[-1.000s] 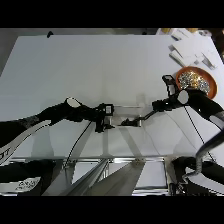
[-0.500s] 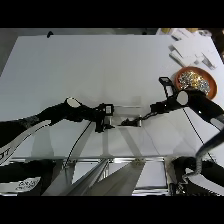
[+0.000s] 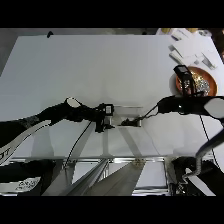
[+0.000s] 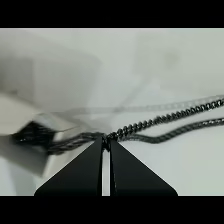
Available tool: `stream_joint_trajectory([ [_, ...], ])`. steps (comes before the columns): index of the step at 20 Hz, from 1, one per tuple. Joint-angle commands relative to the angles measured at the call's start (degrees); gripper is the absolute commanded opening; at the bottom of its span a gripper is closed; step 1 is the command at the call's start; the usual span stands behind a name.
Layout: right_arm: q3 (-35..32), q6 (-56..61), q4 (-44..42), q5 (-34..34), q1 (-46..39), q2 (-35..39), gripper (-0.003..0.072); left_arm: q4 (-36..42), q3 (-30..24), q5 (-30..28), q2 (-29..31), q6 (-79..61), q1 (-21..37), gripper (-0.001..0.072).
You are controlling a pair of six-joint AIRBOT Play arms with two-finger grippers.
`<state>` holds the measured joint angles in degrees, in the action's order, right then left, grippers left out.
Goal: Fold the box and place the chain.
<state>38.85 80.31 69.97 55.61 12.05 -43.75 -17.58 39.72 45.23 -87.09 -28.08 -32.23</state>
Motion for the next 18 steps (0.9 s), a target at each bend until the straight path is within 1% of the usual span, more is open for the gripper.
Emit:
stream_joint_trajectory([
  [1, 0.07, -5.22, -13.33, 2.54, 0.04, 6.67, 0.0020, -0.02, 0.00, -0.02, 0.02, -0.02, 0.00, 0.0111],
  [5, 0.07, -11.30, -25.68, 3.82, 0.04, 7.30, 0.0020, 0.00, 0.02, -0.02, 0.04, -0.02, 0.00, 0.0111],
  [8, 0.07, -15.50, -31.36, 3.43, 0.72, 7.30, 0.0020, -0.02, 0.00, -0.02, 0.04, -0.02, 0.00, 0.0111],
  [10, 0.07, -16.61, -31.63, 1.33, 4.24, 7.28, 0.0020, -0.02, 0.00, -0.02, 0.02, -0.02, 0.00, 0.0111],
  [12, 0.07, -17.90, -30.01, -1.90, 9.49, 6.45, 0.0020, -0.02, 0.00, -0.02, 0.04, -0.02, 0.00, 0.0111],
  [15, 0.04, -17.46, -28.22, -5.44, 16.72, 2.60, 0.0020, -0.02, 0.00, 0.00, 0.04, -0.02, 0.00, 0.0111],
  [18, 0.04, -17.27, -26.95, -7.10, 20.76, -2.03, 0.0020, 0.00, 0.00, -0.02, 0.02, -0.02, 0.00, 0.0111],
])
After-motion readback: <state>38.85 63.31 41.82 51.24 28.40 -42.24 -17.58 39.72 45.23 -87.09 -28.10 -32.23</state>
